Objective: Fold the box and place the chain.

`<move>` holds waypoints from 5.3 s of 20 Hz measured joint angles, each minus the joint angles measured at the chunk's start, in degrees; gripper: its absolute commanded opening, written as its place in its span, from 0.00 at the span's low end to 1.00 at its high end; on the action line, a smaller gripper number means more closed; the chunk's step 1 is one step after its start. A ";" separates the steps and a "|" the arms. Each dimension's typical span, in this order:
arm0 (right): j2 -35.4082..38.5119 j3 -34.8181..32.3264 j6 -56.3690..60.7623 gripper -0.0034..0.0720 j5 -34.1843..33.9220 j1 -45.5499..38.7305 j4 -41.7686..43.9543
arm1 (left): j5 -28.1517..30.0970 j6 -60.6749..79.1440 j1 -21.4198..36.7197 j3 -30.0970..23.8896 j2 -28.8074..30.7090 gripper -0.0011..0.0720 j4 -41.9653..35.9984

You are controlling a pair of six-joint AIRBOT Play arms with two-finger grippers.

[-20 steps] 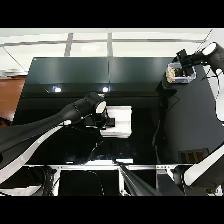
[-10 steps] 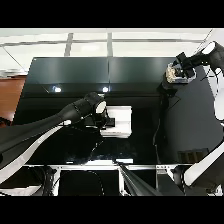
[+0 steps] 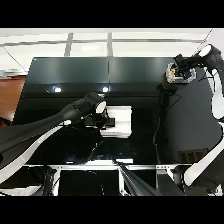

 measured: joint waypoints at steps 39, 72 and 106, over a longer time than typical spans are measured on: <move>59.76 -2.54 -35.41 0.06 34.16 19.17 3.78 | 0.04 0.00 0.00 0.00 0.00 0.05 0.00; 58.01 -5.33 -39.15 0.06 17.75 28.30 26.67 | 0.04 0.00 0.00 0.00 0.00 0.05 0.02; 53.31 -51.43 -38.12 0.07 5.07 40.85 17.92 | 0.02 0.02 0.00 0.00 0.00 0.05 0.02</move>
